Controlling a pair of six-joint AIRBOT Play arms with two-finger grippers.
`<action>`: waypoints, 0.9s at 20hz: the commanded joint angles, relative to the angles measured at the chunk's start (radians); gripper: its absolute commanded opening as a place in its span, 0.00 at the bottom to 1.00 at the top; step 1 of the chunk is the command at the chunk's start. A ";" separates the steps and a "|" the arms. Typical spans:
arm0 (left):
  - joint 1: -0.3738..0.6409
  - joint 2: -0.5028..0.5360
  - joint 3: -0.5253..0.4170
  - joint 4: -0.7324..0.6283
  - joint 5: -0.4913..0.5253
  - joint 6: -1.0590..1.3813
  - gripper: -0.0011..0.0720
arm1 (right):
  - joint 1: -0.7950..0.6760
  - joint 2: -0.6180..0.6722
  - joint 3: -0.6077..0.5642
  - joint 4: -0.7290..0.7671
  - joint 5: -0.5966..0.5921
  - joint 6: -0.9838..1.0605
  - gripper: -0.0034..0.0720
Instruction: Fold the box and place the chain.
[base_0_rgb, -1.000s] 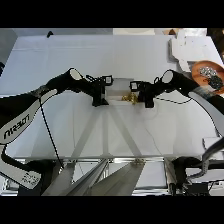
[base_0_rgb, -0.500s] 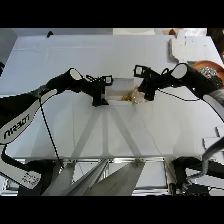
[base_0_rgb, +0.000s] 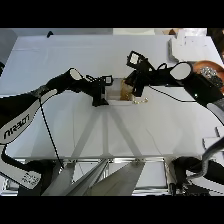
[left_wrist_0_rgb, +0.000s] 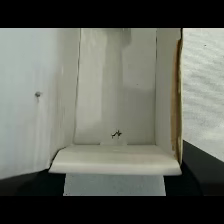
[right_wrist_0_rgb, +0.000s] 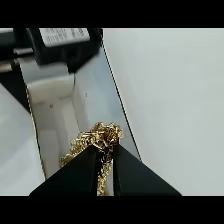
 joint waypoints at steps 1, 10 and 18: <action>-0.001 0.000 0.000 0.000 0.000 0.000 0.31 | 0.067 0.005 0.001 0.032 -0.077 0.002 0.07; -0.001 0.000 0.000 0.000 0.000 0.000 0.31 | 0.068 -0.005 0.000 -0.246 -0.079 0.233 0.07; -0.001 0.000 0.000 0.000 0.000 0.000 0.31 | 0.068 -0.043 -0.069 -0.320 -0.055 0.289 0.07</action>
